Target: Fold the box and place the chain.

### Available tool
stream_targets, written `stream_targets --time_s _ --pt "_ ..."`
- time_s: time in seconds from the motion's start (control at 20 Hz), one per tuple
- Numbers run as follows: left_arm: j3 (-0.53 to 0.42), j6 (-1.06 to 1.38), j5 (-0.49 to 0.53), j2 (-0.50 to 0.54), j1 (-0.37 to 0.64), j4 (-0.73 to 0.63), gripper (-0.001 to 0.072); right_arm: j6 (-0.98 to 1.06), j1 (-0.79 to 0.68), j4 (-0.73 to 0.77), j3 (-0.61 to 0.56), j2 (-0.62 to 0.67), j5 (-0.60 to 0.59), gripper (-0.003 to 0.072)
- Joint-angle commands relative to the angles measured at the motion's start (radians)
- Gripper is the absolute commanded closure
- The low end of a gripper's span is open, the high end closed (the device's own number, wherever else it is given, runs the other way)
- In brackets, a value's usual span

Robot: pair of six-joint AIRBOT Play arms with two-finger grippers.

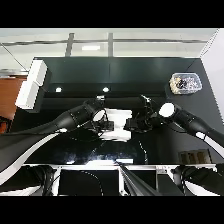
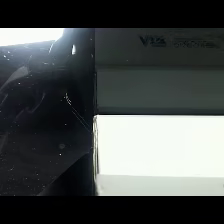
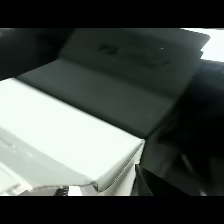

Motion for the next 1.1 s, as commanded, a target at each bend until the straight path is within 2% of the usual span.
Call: stream_targets --time_s 0.0,0.3,0.35,0.5,0.65,0.95,1.0,1.05 --pt "0.001 0.000 -0.001 0.000 0.001 0.000 0.0682 0.187 0.060 -0.180 0.040 0.000 -0.012 0.0241" --pt "0.001 0.000 -0.001 0.000 0.001 0.000 0.0682 0.459 0.154 -0.401 0.106 0.000 0.022 0.0251" --pt "0.001 0.000 -0.001 0.000 0.001 0.000 0.0681 0.483 0.170 -0.438 0.126 0.000 0.043 0.0328" --pt "0.001 0.000 -0.002 0.000 0.001 0.000 0.0682 0.590 0.219 -0.547 0.170 -0.008 0.114 0.0327" --pt "0.001 0.000 -0.001 0.000 0.001 0.000 0.0682 0.627 0.261 -0.557 0.196 -0.043 0.170 0.0328" --pt "0.001 0.000 -0.001 0.000 0.001 0.000 0.0682 0.690 0.293 -0.568 0.228 -0.116 0.175 0.0329" --pt "0.001 0.000 -0.001 0.000 0.001 0.000 0.0682 0.694 0.293 -0.568 0.228 -0.120 0.180 0.0356" --pt "0.001 0.000 -0.001 0.000 0.001 0.001 0.0682 0.693 0.294 -0.569 0.228 -0.123 0.180 0.0442"
